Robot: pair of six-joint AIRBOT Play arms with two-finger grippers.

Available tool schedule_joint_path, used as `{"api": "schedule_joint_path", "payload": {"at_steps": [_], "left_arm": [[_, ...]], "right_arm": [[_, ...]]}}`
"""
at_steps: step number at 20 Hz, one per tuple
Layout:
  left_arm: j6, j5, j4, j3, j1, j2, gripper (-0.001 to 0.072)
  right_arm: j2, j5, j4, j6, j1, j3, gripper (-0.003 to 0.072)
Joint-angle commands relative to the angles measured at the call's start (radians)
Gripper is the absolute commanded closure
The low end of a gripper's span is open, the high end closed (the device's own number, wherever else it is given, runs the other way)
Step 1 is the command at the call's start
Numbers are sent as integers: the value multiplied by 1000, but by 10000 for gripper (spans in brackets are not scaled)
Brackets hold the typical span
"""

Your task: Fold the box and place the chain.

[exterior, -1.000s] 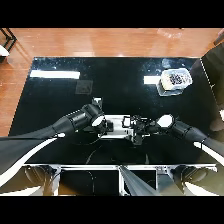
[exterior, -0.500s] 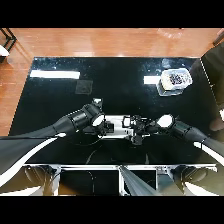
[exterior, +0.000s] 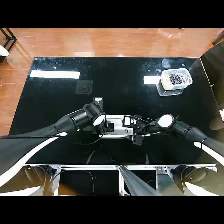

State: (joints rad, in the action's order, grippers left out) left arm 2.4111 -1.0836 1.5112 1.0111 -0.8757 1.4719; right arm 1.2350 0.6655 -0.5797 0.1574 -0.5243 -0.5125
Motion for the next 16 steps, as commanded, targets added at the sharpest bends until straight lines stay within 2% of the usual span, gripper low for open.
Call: {"api": "schedule_joint_path", "payload": {"at_steps": [1, 3, 7, 10, 15, 16], "left_arm": [[0, 0, -1, 3, 0, -1, 687], [-10, -4, -2, 4, 2, -1, 687], [-33, -22, 0, 5, 15, -2, 687], [-49, -25, 4, 5, 21, -2, 687], [-49, -26, 7, 5, 21, -2, 687], [-49, -25, 7, 5, 21, -2, 687]], "right_arm": [[-1, 2, 3, -4, -1, 0, -14], [-29, 4, -27, -62, 2, -3, -21], [-154, 55, -216, -166, 30, -5, -19], [-163, 81, -337, -173, 60, -5, -18], [-125, 64, -321, -143, 33, -5, -11], [-120, 56, -293, -126, 26, -5, 13]]}}
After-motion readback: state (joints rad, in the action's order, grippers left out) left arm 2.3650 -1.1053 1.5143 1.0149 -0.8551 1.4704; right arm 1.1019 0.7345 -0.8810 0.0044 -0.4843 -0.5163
